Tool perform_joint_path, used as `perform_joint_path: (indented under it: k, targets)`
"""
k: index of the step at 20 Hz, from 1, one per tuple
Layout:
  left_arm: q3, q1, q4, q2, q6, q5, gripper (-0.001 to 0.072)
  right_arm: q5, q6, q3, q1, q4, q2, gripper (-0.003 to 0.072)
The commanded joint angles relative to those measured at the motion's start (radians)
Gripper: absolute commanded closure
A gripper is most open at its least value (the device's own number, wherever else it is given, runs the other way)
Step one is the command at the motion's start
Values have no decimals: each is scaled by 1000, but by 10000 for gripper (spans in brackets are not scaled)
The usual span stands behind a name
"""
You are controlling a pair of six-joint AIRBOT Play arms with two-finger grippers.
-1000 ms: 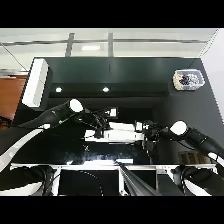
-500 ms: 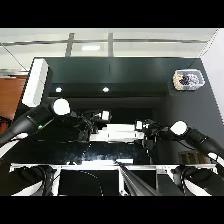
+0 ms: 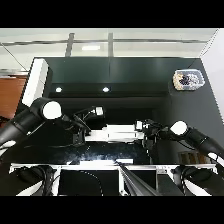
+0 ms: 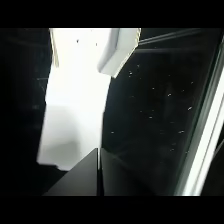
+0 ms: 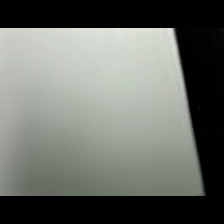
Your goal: Fold the box and place the chain.
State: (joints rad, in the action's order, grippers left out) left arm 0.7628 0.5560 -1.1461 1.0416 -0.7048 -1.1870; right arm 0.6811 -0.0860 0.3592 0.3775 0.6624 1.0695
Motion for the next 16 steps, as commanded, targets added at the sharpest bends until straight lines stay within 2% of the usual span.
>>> perform_joint_path:
  k: [1, 3, 5, 6, 8, 10, 11, 13, 15, 16]
  targets:
    - [-113, -5, 167, -119, -171, 125, 689, 2, 0, 0, 0, 0, 0, 433]
    - [-198, -5, 421, -172, -220, 151, 686, 2, 0, 0, 0, 0, 0, 433]
    - [-255, 0, 598, -172, -220, 188, 684, 2, 0, 0, 0, 0, 0, 433]
    - [-275, 3, 649, -163, -219, 228, 684, 3, 0, 0, 1, 0, 0, 433]
    - [-287, 3, 664, -124, -215, 345, 685, 2, 0, 0, 0, 0, 0, 433]
    - [-286, 3, 698, -64, -198, 492, 685, 2, 0, 0, 0, 0, 0, 433]
    - [-286, 3, 765, -30, -139, 558, 684, 3, 0, 0, 0, 0, 0, 432]
    - [-285, 3, 1005, 34, 100, 626, 684, 3, 0, 0, 0, 0, 0, 432]
    - [-279, 3, 1279, 90, 381, 582, 685, 2, 0, 0, 0, 0, 0, 433]
    - [-274, 3, 1369, 113, 483, 544, 686, 2, 0, 0, 0, 0, 0, 433]
